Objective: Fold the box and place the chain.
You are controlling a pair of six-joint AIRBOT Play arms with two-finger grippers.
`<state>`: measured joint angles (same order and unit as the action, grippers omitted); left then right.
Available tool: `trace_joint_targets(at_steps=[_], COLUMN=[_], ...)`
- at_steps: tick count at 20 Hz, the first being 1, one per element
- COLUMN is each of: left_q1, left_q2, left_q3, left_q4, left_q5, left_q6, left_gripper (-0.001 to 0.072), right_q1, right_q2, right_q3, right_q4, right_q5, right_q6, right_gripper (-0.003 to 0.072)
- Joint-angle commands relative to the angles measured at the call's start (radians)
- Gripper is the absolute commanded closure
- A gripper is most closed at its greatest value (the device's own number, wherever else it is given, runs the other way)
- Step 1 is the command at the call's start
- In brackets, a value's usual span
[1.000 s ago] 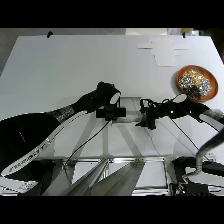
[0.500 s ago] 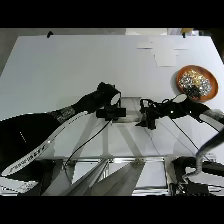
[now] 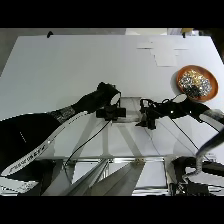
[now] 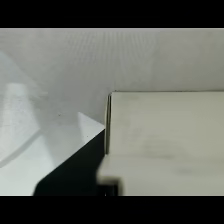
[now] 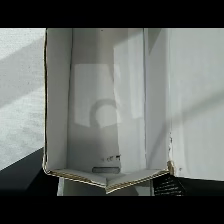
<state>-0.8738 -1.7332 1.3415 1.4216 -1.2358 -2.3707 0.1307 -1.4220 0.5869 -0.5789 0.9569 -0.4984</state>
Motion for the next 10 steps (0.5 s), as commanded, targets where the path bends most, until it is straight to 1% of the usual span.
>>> trace_joint_targets(at_steps=[1, 3, 4, 7, 8, 9, 10], left_q1=[0.008, 0.024, 0.035, 0.066, 0.074, 0.084, 0.097], left_q2=[0.020, 0.056, 0.077, 0.149, 0.175, 0.203, 0.232], left_q3=[0.001, 0.001, 0.001, 0.001, 0.001, 0.000, -0.003], left_q4=[0.002, 0.002, 0.001, 0.000, 0.002, 0.000, 0.001], left_q5=[-0.006, -0.011, -0.016, -0.058, -0.093, -0.153, -0.210], left_q6=[0.019, 0.020, 0.045, 0.202, 0.285, 0.396, 0.515], left_gripper=[0.0489, 0.0286, 0.0268, 0.0269, 0.0269, 0.0268, 0.0243], right_q1=[0.000, 0.000, 0.000, 0.000, 0.000, 0.000, 0.000], right_q2=[0.001, 0.001, 0.001, 0.001, 0.001, 0.001, 0.001], right_q3=[0.001, 0.001, 0.001, 0.001, 0.001, 0.001, 0.001], right_q4=[0.000, 0.000, 0.000, 0.000, 0.000, 0.000, 0.000], right_q5=[0.000, 0.000, 0.000, 0.000, 0.000, 0.000, 0.000], right_q6=[0.000, 0.001, 0.001, 0.001, 0.000, 0.000, 0.000], right_gripper=[0.0275, 0.0275, 0.0275, 0.0275, 0.0275, 0.0275, 0.0275])
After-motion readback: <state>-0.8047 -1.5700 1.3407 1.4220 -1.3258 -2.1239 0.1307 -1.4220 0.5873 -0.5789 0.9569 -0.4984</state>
